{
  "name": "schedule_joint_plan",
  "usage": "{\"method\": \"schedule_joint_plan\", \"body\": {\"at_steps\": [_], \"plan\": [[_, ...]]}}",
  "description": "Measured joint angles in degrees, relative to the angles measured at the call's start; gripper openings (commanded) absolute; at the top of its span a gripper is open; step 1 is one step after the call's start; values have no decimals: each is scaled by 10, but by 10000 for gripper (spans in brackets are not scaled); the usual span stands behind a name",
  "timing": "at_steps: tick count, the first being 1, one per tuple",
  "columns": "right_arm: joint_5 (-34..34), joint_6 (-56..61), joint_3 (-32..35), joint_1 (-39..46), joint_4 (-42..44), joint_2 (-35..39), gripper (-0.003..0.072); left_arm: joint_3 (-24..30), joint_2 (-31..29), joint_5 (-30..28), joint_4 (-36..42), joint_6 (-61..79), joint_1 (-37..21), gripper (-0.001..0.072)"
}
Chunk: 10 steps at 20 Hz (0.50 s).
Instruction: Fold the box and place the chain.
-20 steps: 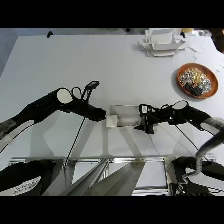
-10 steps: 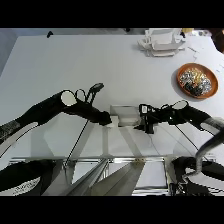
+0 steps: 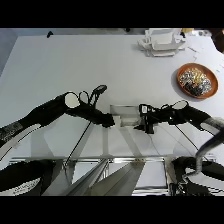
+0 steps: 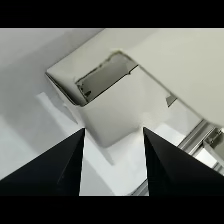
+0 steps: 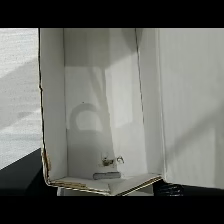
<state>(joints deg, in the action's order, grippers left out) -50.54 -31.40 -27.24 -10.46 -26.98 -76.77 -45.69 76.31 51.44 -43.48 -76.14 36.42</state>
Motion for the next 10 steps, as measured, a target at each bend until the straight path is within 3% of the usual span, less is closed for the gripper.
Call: {"method": "schedule_joint_plan", "body": {"at_steps": [6, 10], "plan": [[0, 0, 0, 0, 0, 0, 400, -7, 0, -26, -53, -81, 20, 408], [0, 0, 0, 0, 0, 0, 400, -29, 6, -24, -133, -177, 39, 408]]}}
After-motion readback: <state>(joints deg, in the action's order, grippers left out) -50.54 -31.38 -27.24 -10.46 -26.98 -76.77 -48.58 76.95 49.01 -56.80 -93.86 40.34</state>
